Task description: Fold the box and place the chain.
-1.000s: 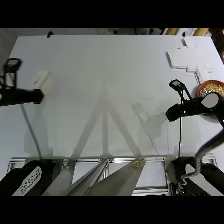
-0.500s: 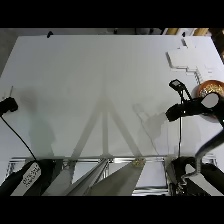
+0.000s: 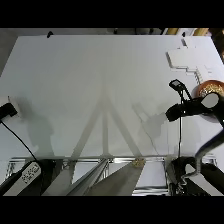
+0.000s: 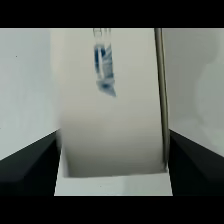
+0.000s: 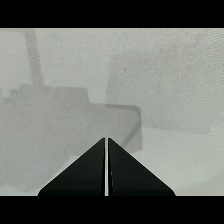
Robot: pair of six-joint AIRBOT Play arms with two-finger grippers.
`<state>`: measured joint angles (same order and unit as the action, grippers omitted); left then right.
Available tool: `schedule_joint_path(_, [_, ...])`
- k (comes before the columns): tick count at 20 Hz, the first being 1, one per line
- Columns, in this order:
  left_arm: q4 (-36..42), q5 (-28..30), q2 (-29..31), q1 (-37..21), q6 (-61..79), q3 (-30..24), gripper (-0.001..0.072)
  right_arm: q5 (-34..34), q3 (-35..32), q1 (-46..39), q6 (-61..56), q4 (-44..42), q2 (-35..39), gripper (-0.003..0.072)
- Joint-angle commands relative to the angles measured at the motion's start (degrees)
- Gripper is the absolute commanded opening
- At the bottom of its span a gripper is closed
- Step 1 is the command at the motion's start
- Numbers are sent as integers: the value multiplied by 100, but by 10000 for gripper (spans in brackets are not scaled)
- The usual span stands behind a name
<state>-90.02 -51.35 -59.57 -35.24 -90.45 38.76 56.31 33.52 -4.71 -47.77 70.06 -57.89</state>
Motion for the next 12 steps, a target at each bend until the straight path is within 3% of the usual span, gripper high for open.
schedule_joint_path(1, [-7,9,-96,-20,-109,-7,699,2,2,-4,0,0,-2,16])
schedule_joint_path(7, [13,-256,-17,0,-107,-7,696,2,2,-4,0,0,-2,16])
schedule_joint_path(12, [177,-282,723,2,-107,-4,696,2,2,-4,0,0,-2,16])
